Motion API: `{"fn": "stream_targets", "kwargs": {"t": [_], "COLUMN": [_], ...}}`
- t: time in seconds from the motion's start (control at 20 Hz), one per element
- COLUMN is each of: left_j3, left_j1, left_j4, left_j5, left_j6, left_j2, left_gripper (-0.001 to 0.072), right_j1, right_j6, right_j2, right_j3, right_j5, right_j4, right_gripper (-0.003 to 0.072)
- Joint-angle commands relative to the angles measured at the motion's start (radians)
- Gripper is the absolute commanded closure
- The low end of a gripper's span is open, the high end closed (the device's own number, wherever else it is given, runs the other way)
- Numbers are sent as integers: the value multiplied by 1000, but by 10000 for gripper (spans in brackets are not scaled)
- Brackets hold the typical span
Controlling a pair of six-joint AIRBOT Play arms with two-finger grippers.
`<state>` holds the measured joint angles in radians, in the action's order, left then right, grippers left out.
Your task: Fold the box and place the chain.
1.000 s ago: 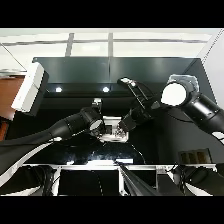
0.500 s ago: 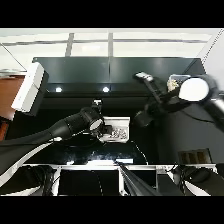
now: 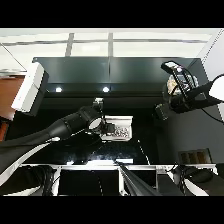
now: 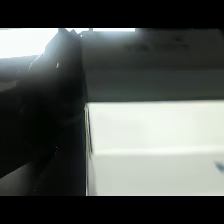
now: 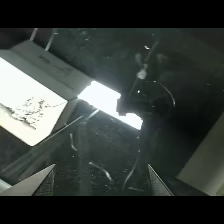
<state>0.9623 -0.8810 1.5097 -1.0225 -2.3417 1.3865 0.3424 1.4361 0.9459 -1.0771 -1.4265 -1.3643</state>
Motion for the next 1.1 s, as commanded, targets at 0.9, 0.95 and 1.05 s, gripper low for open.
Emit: {"fn": "stream_targets", "kwargs": {"t": [0.9,0.95,1.05], "left_j3": [-419,-419,-419], "left_j1": [576,562,531], "left_j4": [-583,-584,-580], "left_j5": [157,171,149], "left_j6": [1999,2076,2245], "left_j2": [-465,-436,-403], "left_gripper": [-2,-2,-1], "right_j1": [-6,-6,-6], "right_j6": [2,-13,-49], "right_j2": [-2,-2,-2], "right_j3": [0,0,0], "right_j5": [76,76,76], "right_j4": [-81,-81,-76], "right_gripper": [-22,-29,-29]}}
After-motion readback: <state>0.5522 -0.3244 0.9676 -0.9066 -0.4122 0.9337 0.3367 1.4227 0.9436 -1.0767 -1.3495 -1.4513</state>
